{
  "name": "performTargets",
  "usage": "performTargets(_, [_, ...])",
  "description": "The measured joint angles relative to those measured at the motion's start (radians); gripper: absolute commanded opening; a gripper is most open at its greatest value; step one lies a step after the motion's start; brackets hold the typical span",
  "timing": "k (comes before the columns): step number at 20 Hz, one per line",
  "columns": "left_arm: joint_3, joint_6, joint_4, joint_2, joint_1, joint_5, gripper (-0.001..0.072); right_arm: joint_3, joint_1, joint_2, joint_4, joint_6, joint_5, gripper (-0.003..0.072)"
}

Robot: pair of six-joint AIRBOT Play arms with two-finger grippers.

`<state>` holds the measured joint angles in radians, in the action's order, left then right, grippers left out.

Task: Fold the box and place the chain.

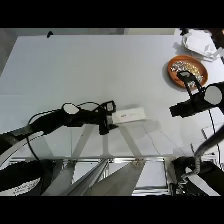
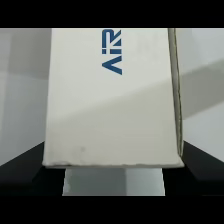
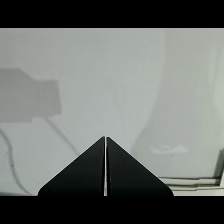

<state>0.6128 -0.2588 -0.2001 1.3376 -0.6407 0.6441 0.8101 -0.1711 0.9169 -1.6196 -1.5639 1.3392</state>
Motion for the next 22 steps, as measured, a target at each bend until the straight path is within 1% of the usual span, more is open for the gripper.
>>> performTargets(3, [0.0, 0.094, -0.043, -0.124, 0.086, -0.077, 0.0002, 0.0, 0.003, 0.0, -0.001, 0.0, 0.0, 0.002])
performTargets(5, [0.0, 0.22, -0.153, -0.218, 0.171, -0.121, 0.0002, 0.0, 0.004, 0.0, -0.009, 0.0, -0.001, 0.002])
performTargets(8, [0.0, 0.519, -0.44, -0.353, 0.343, -0.133, 0.0002, 0.0, 0.004, 0.0, -0.016, 0.0, -0.003, 0.002])
performTargets(11, [0.0, 0.814, -0.765, -0.451, 0.555, -0.066, 0.0005, 0.0, 0.004, 0.0, -0.019, 0.0, -0.013, 0.002])
performTargets(12, [0.0, 0.887, -0.843, -0.471, 0.628, -0.055, 0.0005, 0.0, 0.004, 0.0, -0.019, 0.0, -0.016, 0.002])
performTargets(14, [-0.002, 1.005, -0.936, -0.494, 0.78, -0.033, 0.0003, 0.0, 0.004, 0.0, -0.016, 0.001, -0.019, 0.002])
performTargets(17, [-0.007, 1.099, -0.98, -0.494, 0.969, 0.016, 0.0005, 0.0, 0.004, 0.0, -0.012, 0.001, -0.027, 0.002])
performTargets(19, [-0.011, 1.128, -0.994, -0.467, 1.048, 0.063, 0.0004, 0.0, 0.004, 0.0, -0.009, 0.001, -0.04, 0.002])
performTargets(22, [-0.014, 1.151, -1.007, -0.404, 1.108, 0.126, 0.0002, 0.0, 0.004, 0.0, -0.007, 0.001, -0.056, 0.002])
